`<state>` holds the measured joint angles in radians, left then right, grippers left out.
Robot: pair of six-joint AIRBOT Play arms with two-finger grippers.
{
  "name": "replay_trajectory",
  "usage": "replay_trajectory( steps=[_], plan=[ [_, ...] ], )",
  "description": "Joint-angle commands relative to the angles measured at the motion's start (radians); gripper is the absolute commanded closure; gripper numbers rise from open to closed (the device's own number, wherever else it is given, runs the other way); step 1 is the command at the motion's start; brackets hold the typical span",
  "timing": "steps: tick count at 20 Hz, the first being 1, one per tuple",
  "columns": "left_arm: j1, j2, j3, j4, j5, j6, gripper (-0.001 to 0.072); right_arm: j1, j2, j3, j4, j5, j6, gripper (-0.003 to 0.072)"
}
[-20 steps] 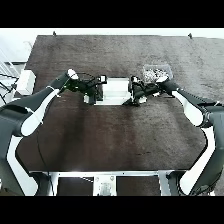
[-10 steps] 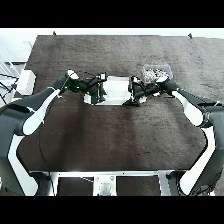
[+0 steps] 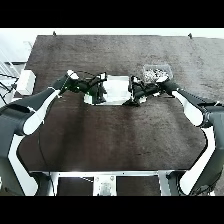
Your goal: Fold the box and place the chain.
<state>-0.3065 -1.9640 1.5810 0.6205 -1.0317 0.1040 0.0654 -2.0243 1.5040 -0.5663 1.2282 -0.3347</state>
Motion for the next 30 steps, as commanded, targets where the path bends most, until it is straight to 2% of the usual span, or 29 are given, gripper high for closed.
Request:
replay_trajectory(
  steps=[1,9,10,11,12,13,15,16,19,23,25,27,28,30],
  plan=[
    [0.0,0.0,0.0,-0.002,-0.002,0.002,0.0095,0.001,0.0,0.0,0.001,0.0,0.001,0.0134],
    [0.002,0.0,0.0,0.001,-0.014,0.001,0.0107,0.001,0.0,0.0,0.001,0.0,0.001,0.0134],
    [0.006,0.002,0.0,0.003,-0.025,0.0,0.0249,0.001,0.0,0.0,0.001,0.0,0.001,0.0134],
    [0.014,0.004,0.0,0.004,-0.037,0.002,0.0425,0.001,0.0,0.0,0.001,0.0,0.001,0.0134],
    [0.026,0.008,0.002,0.005,-0.056,0.001,0.0536,0.001,0.0,0.0,0.001,0.0,0.001,0.0134],
    [0.038,0.01,0.002,0.004,-0.082,0.001,0.0584,0.001,0.0,0.0,0.001,0.0,0.001,0.0134],
    [0.071,0.01,0.002,0.004,-0.152,-0.001,0.0602,0.001,0.0,0.0,0.001,0.0,0.001,0.0134],
    [0.089,0.01,0.002,0.003,-0.193,-0.002,0.0695,0.001,0.0,0.0,0.001,0.0,0.001,0.0134],
    [0.126,0.025,0.002,-0.002,-0.285,-0.021,0.0691,0.001,0.0,0.0,0.001,0.0,0.001,0.0134],
    [0.13,0.122,0.001,0.0,-0.306,-0.07,0.0694,0.001,0.0,0.0,0.001,0.0,0.001,0.0134],
    [0.13,0.182,0.001,0.03,-0.266,-0.22,0.0696,0.001,0.0,0.0,0.001,0.0,0.001,0.0134],
    [0.143,0.225,-0.002,0.107,-0.181,-0.517,0.0696,0.001,0.0,0.0,0.001,0.0,0.001,0.0134],
    [0.157,0.237,-0.011,0.099,-0.18,-0.595,0.0696,0.001,0.0,0.0,0.001,0.0,0.001,0.0134],
    [0.177,0.277,-0.072,0.098,-0.136,-0.719,0.0696,0.001,0.0,0.0,0.001,0.0,0.001,0.0134]
  ],
)
